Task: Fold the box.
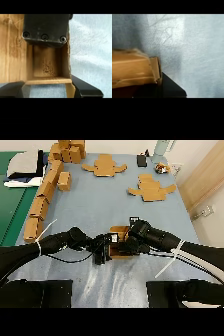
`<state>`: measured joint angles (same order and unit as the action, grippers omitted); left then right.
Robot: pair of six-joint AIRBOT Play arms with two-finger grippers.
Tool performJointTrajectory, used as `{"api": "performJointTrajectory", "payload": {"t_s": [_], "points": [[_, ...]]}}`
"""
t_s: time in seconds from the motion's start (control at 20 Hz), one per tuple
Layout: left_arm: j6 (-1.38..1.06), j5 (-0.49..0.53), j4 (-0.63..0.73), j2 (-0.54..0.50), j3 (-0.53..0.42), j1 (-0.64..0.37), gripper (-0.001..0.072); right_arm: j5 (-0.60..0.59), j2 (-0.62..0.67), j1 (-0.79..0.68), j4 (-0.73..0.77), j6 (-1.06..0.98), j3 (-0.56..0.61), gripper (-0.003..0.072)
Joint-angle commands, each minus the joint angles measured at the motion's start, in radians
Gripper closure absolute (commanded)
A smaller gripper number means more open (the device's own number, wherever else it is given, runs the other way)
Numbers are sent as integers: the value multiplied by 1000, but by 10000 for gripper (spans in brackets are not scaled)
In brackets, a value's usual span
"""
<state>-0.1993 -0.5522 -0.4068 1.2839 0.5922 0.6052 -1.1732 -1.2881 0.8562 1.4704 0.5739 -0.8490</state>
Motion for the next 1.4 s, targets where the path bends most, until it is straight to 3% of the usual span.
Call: {"api": "performJointTrajectory", "payload": {"t_s": [0.0,0.15,0.2,0.25,0.3,0.45,0.7,0.9,1.1,1.15,1.25,1.35], "points": [[5,0,3,1,1,0,281,2,-2,0,-2,-5,-1,682],[5,0,3,0,1,0,281,6,-2,0,-20,5,-1,680],[5,0,3,0,1,0,281,5,-2,0,-19,5,-2,600],[5,0,3,0,1,0,281,5,-2,0,-18,5,-4,455],[5,0,3,0,1,0,281,5,0,0,-15,5,-7,402],[5,0,3,0,1,0,281,-6,-1,0,-16,4,-25,385],[5,0,3,0,1,0,281,-22,-1,0,-16,4,-29,392],[5,0,3,0,1,0,281,-32,-1,0,-16,8,-29,679],[5,0,3,0,1,0,281,-31,-1,0,-27,11,-29,682],[5,0,3,0,1,0,281,-32,-1,0,-27,11,-29,669],[5,0,3,0,1,0,281,-32,-1,0,-27,11,-29,380],[5,0,3,0,1,0,281,-32,-1,-1,-27,11,-29,379]]}}
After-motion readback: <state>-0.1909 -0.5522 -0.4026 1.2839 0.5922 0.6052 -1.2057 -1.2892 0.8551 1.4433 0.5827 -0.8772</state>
